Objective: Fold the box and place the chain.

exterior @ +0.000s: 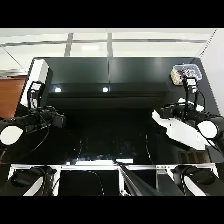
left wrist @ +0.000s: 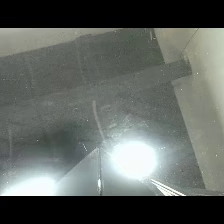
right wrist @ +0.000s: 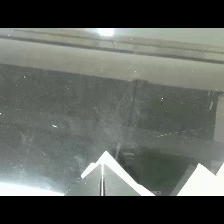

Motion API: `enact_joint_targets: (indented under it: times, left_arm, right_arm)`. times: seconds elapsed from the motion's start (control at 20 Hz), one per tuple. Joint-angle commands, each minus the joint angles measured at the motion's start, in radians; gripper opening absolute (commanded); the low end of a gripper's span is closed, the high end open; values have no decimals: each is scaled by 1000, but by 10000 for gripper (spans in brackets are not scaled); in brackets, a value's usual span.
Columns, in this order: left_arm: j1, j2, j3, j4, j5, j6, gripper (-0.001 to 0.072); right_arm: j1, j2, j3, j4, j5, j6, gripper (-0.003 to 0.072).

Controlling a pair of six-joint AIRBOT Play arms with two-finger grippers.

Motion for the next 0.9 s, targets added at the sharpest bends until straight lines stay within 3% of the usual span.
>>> enact_joint_targets:
  times: [0.0, 0.55, 0.7, 0.85]
  left_arm:
    - [0, 0, 0, 0, 0, 0, 27]
    - [0, 0, 0, 0, 0, 0, 27]
    - [0, 0, 0, 0, 0, 0, 27]
    - [0, 0, 0, 0, 4, 0, 27]
  right_arm:
    - [1, 1, -1, 0, 0, 0, 18]
    - [1, 1, -1, -1, 0, -1, 18]
    - [-1, 1, -1, -251, -105, -60, 18]
    - [-2, 1, -1, -315, -190, -60, 18]
